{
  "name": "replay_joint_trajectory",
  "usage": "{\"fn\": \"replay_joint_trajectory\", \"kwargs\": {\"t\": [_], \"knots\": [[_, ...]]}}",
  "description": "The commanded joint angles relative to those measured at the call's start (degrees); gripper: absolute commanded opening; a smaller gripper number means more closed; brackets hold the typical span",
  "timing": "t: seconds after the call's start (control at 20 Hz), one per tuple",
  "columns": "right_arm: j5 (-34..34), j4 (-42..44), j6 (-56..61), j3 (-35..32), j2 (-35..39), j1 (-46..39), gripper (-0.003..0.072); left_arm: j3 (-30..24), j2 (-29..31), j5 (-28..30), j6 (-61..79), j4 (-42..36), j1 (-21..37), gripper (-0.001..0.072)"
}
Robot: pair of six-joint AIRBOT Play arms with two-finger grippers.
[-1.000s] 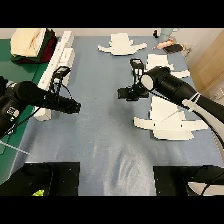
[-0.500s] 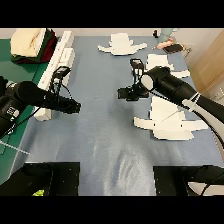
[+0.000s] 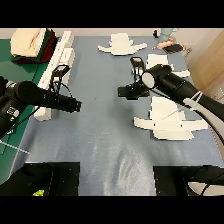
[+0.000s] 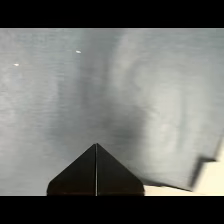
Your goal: Fold the box.
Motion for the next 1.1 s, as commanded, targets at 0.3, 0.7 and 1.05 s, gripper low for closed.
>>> {"fn": "replay_joint_trajectory", "kwargs": {"t": [0.3, 0.7, 1.05], "knots": [[36.6, -16.6, -7.9, 8.3, 5.7, -34.0, 0.0383, 0.0, 0.0, 4.0, 0.0, -7.1, 0.0, 0.0018], [27.4, 7.1, -33.8, -5.3, 1.6, -65.9, 0.0383, 0.0, 0.0, 3.7, -7.6, -7.4, 0.0, 0.0135], [28.2, 11.9, -42.0, -5.7, -6.5, -73.8, 0.0383, 0.0, 0.0, 3.7, -9.5, -13.3, 0.0, 0.0597]]}}
